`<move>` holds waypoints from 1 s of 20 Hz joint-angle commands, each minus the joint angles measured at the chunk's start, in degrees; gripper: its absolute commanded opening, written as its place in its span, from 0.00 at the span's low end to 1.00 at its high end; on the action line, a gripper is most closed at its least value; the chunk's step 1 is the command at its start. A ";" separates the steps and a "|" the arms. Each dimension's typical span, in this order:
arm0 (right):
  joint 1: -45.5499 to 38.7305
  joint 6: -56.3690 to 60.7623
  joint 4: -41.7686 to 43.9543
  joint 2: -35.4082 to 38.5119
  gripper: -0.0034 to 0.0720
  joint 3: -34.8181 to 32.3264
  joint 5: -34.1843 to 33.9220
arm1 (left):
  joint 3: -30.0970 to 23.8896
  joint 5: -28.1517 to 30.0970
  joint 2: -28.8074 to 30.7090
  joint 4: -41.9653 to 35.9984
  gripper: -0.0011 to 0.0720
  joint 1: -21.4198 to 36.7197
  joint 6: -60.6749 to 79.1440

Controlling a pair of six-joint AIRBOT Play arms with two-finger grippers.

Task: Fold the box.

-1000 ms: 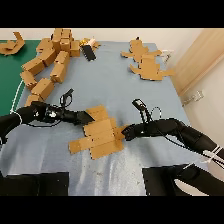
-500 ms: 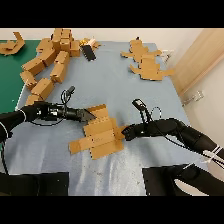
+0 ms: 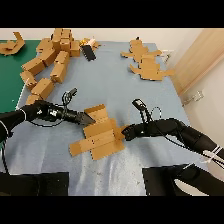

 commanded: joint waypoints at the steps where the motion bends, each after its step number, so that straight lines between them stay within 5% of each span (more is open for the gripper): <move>1: 0.04 0.00 -0.02 0.07 0.05 -0.02 0.09 | 0.07 -0.11 -0.04 0.44 0.18 -0.04 0.70; 10: 0.04 0.00 -0.04 0.07 0.08 -0.02 0.04 | 0.44 0.66 -0.15 -0.66 0.03 -0.04 3.17; 12: -0.35 0.13 -2.27 0.09 0.38 0.11 0.00 | 0.87 0.50 -0.11 -0.46 0.03 -0.07 4.13; 18: -10.47 27.80 -33.59 3.43 0.38 9.05 -4.31 | 1.64 7.69 5.99 2.05 0.03 -7.89 6.27; 20: -13.60 30.95 -36.37 5.35 0.38 12.72 -7.34 | 1.62 10.27 8.44 2.51 0.03 -12.02 10.45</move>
